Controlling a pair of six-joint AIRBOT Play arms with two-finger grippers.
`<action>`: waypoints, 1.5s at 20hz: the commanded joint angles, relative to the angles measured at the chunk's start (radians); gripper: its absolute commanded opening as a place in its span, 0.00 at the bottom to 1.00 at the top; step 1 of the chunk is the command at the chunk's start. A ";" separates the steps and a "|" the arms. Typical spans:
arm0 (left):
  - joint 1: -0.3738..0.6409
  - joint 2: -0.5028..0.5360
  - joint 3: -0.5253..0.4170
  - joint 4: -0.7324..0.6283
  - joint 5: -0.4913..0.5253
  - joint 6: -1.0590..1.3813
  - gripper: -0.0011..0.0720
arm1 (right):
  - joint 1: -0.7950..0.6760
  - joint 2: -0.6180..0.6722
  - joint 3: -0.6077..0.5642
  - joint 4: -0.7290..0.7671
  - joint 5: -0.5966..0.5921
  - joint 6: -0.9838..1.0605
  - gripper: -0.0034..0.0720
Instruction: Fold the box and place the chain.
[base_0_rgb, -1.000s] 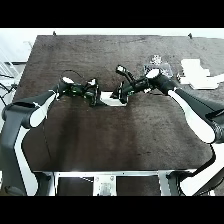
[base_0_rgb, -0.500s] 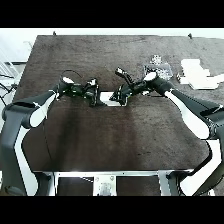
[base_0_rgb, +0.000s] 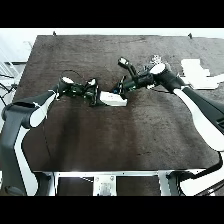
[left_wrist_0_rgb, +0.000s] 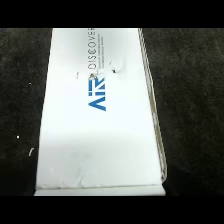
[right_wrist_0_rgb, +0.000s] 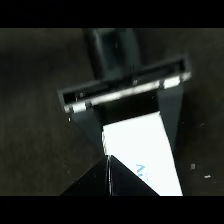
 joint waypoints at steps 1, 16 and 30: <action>0.000 0.000 0.000 0.001 0.002 0.002 0.65 | 0.000 0.124 -0.009 0.017 -0.043 0.103 0.06; 0.000 0.000 0.000 0.000 0.002 0.002 0.65 | 0.035 0.844 -0.863 0.016 -1.026 0.274 0.06; 0.000 0.000 0.000 0.000 -0.035 0.002 0.65 | -0.063 1.221 -1.320 0.011 -1.151 0.272 0.06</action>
